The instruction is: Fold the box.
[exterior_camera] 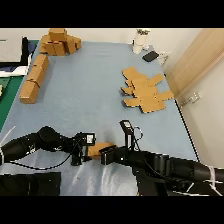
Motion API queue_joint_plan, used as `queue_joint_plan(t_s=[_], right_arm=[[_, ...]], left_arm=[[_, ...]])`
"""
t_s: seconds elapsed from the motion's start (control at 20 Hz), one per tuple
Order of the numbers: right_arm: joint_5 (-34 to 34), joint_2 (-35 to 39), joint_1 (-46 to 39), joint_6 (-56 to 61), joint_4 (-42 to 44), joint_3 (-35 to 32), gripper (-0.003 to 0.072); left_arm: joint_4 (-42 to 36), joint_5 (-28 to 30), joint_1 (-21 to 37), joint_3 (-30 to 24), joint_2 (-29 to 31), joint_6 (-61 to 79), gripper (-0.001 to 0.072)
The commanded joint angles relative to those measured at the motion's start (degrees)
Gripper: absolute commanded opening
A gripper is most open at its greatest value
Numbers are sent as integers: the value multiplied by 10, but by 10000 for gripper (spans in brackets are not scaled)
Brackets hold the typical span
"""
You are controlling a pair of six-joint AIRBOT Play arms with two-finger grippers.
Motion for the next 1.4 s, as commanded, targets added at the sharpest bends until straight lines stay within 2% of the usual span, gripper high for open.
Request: queue_joint_plan(t_s=[0.0,0.2,0.3,0.85,1.05,1.25,1.35], right_arm=[[-129,66,0,-27,-10,34,3],[-505,123,0,-30,-74,76,3],[-576,137,0,-35,-78,76,3],[-558,147,0,49,-68,76,3],[-558,146,0,74,-84,76,3],[-558,146,0,87,-95,76,3],[-558,146,0,87,-95,76,3]], left_arm=[[0,0,0,0,0,0,532],[0,0,0,0,0,0,532],[0,0,0,0,0,0,532],[-1,0,0,0,0,0,532],[-35,1,0,0,0,-11,531],[-44,28,1,15,0,-95,532],[-44,73,1,25,0,-153,532]])
